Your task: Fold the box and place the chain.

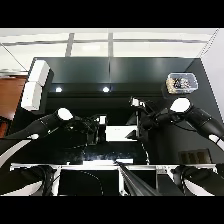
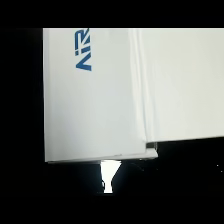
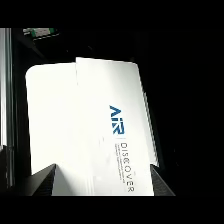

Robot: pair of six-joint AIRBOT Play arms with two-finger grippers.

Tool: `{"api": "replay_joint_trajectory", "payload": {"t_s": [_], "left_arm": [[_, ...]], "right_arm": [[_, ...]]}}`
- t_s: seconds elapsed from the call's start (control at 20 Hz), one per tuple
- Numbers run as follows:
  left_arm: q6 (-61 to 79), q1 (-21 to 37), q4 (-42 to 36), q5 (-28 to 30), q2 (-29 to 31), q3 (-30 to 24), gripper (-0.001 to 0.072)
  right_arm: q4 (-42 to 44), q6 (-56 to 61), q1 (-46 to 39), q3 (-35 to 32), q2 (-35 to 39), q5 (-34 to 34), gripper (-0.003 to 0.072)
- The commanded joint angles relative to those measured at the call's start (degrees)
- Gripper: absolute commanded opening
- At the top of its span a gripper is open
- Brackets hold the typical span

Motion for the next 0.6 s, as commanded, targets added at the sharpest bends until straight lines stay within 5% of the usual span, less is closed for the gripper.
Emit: {"api": "replay_joint_trajectory", "payload": {"t_s": [0.0, 0.55], "left_arm": [[0.0, 0.0, 0.0, 0.0, 0.0, 0.0, 0.0452], [0.0, 0.0, 0.0, 0.0, 0.0, 0.0, 0.0452]], "right_arm": [[-4.8, 1.9, 0.4, 0.2, 0.8, 0.7, 0.0682], [-12.4, 6.5, 2.2, 0.2, 0.8, -5.1, 0.0682]]}}
